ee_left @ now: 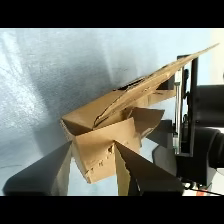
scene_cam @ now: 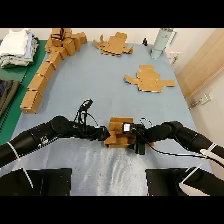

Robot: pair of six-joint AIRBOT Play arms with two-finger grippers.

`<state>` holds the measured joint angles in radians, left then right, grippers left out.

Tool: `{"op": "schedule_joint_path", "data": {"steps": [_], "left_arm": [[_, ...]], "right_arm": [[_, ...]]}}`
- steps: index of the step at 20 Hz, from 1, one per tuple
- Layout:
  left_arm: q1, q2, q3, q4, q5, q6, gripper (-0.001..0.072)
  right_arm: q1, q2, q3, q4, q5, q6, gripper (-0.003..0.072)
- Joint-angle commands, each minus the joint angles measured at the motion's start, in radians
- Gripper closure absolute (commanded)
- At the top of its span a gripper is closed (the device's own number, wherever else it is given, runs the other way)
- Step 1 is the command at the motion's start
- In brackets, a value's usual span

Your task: Fold the box.

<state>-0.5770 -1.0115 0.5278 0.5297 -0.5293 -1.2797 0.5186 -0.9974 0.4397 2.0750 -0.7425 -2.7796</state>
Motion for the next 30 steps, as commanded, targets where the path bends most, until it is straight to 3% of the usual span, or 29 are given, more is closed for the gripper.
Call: {"op": "schedule_joint_path", "data": {"steps": [1,5,9,11,21,30], "left_arm": [[-0.050,-0.044,0.043,0.061,0.013,-0.072,0.0278],[-0.137,-0.150,0.183,0.403,-0.106,-0.447,0.0278],[-0.217,-0.167,0.320,0.733,-0.271,-0.800,0.0279],[-0.240,-0.168,0.356,0.826,-0.353,-0.911,0.0278],[-0.284,-0.321,0.443,0.839,-0.373,-1.025,0.0278],[-0.284,-0.451,0.555,0.839,-0.470,-1.025,0.0279]], "right_arm": [[0.000,0.000,0.000,0.000,0.000,0.000,0.0182],[0.000,0.000,0.000,0.000,0.000,0.000,0.0182],[0.000,0.000,0.000,0.000,0.000,0.000,0.0182],[0.000,0.000,0.000,0.000,0.000,0.000,0.0182],[0.000,0.000,0.000,0.000,0.000,0.000,0.0182],[0.000,0.000,0.000,0.000,0.000,0.000,0.0182]]}}
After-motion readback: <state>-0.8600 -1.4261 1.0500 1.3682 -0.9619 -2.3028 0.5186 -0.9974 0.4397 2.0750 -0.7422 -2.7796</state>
